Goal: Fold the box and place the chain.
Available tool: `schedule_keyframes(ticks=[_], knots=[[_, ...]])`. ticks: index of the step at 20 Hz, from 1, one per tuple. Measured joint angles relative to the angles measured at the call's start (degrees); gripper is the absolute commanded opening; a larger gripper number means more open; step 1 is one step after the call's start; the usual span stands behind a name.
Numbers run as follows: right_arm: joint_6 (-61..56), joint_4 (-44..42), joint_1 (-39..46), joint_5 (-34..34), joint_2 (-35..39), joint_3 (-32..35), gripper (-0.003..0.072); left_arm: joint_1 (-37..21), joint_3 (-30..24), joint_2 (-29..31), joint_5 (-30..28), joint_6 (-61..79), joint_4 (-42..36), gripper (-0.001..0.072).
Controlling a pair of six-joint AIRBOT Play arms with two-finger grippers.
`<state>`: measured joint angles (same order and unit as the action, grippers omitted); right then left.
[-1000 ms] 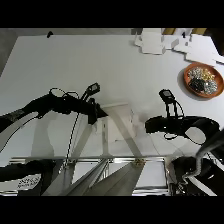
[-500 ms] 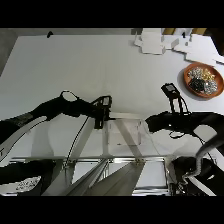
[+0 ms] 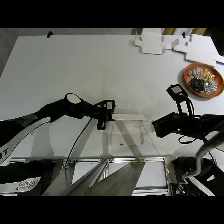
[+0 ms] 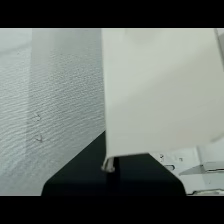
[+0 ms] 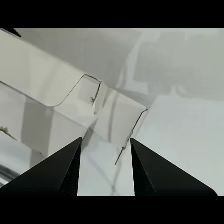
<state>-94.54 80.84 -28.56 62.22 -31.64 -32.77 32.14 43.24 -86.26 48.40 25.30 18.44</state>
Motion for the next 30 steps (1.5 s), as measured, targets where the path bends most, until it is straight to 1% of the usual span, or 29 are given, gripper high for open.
schedule_keyframes(ticks=[14, 21, 30], knots=[[2.05, 0.42, 0.00, 0.39, 0.37, 0.00, 0.0337, 0.09, 0.02, -0.22, -1.60, 0.20, 0.04, 0.0004], [2.91, 0.61, 0.00, 0.37, 0.37, 0.00, 0.0336, 0.09, 0.00, 1.44, -5.31, -1.68, 0.39, 0.0004], [3.58, 1.22, 0.00, 0.35, 0.37, -0.02, 0.0336, 0.09, 0.02, 1.70, -5.18, -2.58, 2.32, 0.0007]])
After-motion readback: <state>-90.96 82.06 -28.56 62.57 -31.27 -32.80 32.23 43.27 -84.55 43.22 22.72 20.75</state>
